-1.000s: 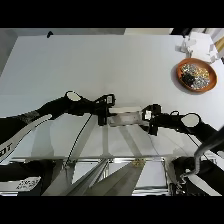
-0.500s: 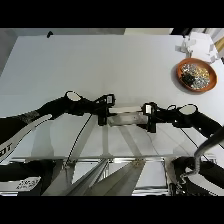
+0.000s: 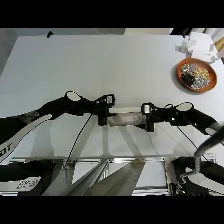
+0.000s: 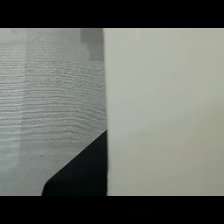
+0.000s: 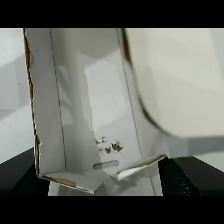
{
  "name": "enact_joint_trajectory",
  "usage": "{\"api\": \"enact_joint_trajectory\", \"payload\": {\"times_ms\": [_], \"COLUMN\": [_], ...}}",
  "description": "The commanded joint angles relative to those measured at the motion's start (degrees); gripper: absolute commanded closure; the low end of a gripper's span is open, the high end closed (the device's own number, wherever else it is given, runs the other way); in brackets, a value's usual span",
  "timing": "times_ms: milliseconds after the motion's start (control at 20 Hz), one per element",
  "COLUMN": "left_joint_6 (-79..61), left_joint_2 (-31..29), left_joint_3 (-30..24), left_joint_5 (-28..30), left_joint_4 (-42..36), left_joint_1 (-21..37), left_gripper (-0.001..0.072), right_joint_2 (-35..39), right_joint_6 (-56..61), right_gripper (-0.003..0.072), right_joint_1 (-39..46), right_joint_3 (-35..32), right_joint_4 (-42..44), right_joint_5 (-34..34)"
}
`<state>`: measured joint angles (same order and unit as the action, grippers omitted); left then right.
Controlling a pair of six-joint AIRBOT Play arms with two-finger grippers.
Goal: Fold the box and place the chain.
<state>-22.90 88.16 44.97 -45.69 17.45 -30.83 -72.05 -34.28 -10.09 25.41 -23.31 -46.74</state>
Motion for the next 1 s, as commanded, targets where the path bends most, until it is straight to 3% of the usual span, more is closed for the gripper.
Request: {"api": "enact_joint_trajectory", "payload": {"times_ms": [0, 150, 250, 350, 450, 650, 950], "left_joint_6": [0.0, 0.0, 0.0, 0.0, 0.0, 0.0, 0.0], "left_joint_2": [0.0, 0.0, 0.0, 0.0, 0.0, 0.0, 0.0], "left_joint_3": [0.0, 0.0, 0.0, 0.0, 0.0, 0.0, 0.0], "left_joint_5": [0.0, 0.0, 0.0, 0.0, 0.0, 0.0, 0.0], "left_joint_4": [0.0, 0.0, 0.0, 0.0, 0.0, 0.0, 0.0], "left_joint_1": [0.0, 0.0, 0.0, 0.0, 0.0, 0.0, 0.0], "left_gripper": [0.07, 0.07, 0.07, 0.07, 0.07, 0.07, 0.07], "right_joint_2": [-2.2, -2.7, -3.3, -4.1, -4.4, -4.4, -4.4], "right_joint_6": [-0.7, -0.7, -0.7, -0.7, -0.7, -0.7, -0.7], "right_gripper": [0.005, 0.0054, 0.0164, 0.0172, 0.023, 0.0263, 0.0252], "right_joint_1": [-0.6, -0.6, -0.6, -0.6, -0.6, -0.6, -0.6], "right_joint_3": [1.4, 1.4, 1.4, 1.4, 1.4, 1.4, 1.4], "right_joint_4": [1.0, 0.0, -0.9, -0.9, -0.9, -0.9, -0.9], "right_joint_5": [-0.4, -0.3, -0.3, -0.4, -0.3, -0.2, -0.2]}}
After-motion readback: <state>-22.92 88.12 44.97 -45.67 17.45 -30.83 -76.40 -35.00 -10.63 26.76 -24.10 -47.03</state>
